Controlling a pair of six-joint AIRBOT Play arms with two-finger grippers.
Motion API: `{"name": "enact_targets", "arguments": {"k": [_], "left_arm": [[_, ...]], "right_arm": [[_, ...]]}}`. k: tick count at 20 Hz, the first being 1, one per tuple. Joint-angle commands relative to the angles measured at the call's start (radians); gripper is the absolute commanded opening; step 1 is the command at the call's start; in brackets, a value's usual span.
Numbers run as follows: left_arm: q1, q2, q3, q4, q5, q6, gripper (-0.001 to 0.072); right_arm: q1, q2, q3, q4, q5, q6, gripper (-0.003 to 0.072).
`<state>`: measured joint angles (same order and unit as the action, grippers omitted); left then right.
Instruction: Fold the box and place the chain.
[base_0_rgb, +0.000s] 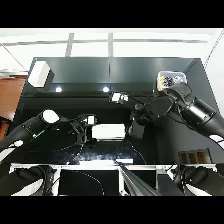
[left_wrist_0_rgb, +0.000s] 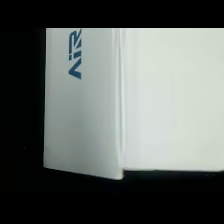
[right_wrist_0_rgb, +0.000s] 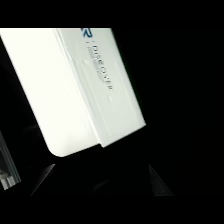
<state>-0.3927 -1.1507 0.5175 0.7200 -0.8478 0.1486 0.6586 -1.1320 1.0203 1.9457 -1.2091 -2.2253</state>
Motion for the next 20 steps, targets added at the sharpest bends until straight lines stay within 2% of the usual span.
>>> {"name": "enact_targets", "arguments": {"k": [1,2,4,9,16,20], "left_arm": [[0.000,-0.001,-0.001,0.000,0.000,0.000,0.0486],[0.000,-0.001,-0.001,0.000,0.000,0.000,0.0486],[0.000,-0.001,-0.001,0.000,0.000,0.000,0.0486],[0.000,-0.001,-0.001,0.000,0.000,0.000,0.0486],[0.000,-0.001,-0.001,0.000,-0.001,0.000,0.0486],[0.000,-0.001,-0.001,0.000,-0.001,0.000,0.0486]], "right_arm": [[0.009,0.016,-0.097,0.177,0.153,-0.107,0.0716],[0.029,0.013,-0.114,0.174,0.191,-0.156,0.0716],[0.048,-0.005,-0.118,0.172,0.192,-0.209,0.0716],[0.054,-0.011,-0.118,0.149,0.204,-0.212,0.0708],[0.047,-0.023,-0.081,0.152,0.142,0.015,0.0707],[0.014,-0.089,-0.049,0.216,0.088,0.029,0.0708]]}}
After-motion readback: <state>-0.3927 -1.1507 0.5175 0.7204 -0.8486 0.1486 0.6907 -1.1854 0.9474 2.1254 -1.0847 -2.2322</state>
